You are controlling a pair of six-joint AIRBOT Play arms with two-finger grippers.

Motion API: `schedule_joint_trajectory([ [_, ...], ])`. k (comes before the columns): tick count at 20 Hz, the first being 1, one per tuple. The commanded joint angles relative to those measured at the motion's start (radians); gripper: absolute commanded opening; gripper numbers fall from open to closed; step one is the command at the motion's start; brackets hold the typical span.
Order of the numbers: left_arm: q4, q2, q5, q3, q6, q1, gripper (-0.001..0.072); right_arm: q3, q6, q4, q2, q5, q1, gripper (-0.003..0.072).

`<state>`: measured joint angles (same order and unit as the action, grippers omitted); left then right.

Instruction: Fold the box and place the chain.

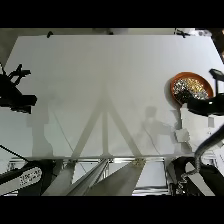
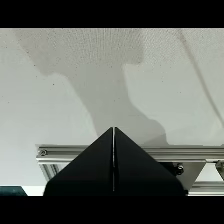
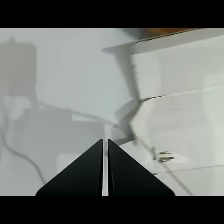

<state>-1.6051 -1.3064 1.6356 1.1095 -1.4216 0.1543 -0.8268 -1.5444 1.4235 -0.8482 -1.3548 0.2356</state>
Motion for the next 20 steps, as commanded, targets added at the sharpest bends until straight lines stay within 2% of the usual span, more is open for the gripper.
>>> schedule_joint_trajectory([
  [1,0.000,0.001,0.000,0.000,0.000,0.001,0.0011,-0.080,0.148,-0.007,-0.013,-0.037,0.190,0.0044],
  [3,0.000,0.001,0.000,0.000,0.000,0.001,0.0011,-0.126,0.186,0.056,-0.051,-0.048,0.269,0.0063],
  [4,0.000,0.001,0.000,0.000,0.000,0.001,0.0011,-0.137,0.210,0.102,-0.077,-0.044,0.307,0.0154],
  [5,0.000,0.001,-0.001,0.000,0.000,0.001,0.0011,-0.138,0.272,0.147,-0.109,-0.052,0.334,0.0357],
  [6,0.000,0.001,-0.001,0.000,0.000,0.001,0.0011,-0.138,0.318,0.195,-0.149,-0.056,0.348,0.0461],
  [7,0.000,0.001,-0.001,0.000,0.000,0.001,0.0011,-0.138,0.340,0.256,-0.196,-0.056,0.355,0.0496],
  [8,0.000,0.001,0.000,0.000,0.000,0.001,0.0011,-0.138,0.352,0.327,-0.248,-0.056,0.357,0.0601],
  [9,0.000,0.001,0.000,0.000,0.000,0.001,0.0011,-0.139,0.354,0.401,-0.293,-0.055,0.357,0.0674],
  [11,0.000,0.001,0.000,0.000,0.000,0.001,0.0011,-0.140,0.356,0.540,-0.369,-0.042,0.357,0.0673],
  [13,0.000,0.001,0.000,0.000,0.000,0.001,0.0011,-0.156,0.381,0.584,-0.414,-0.013,0.360,0.0673],
  [16,0.000,0.001,0.000,0.000,0.000,0.001,0.0011,-0.228,0.403,0.576,-0.460,0.012,0.423,0.0659],
  [19,0.000,0.001,0.000,0.000,0.000,0.001,0.0011,-0.250,0.489,0.447,-0.495,-0.005,0.577,0.0640],
  [20,0.000,0.001,0.000,0.000,0.000,0.001,0.0011,-0.250,0.546,0.402,-0.511,-0.017,0.630,0.0595],
])
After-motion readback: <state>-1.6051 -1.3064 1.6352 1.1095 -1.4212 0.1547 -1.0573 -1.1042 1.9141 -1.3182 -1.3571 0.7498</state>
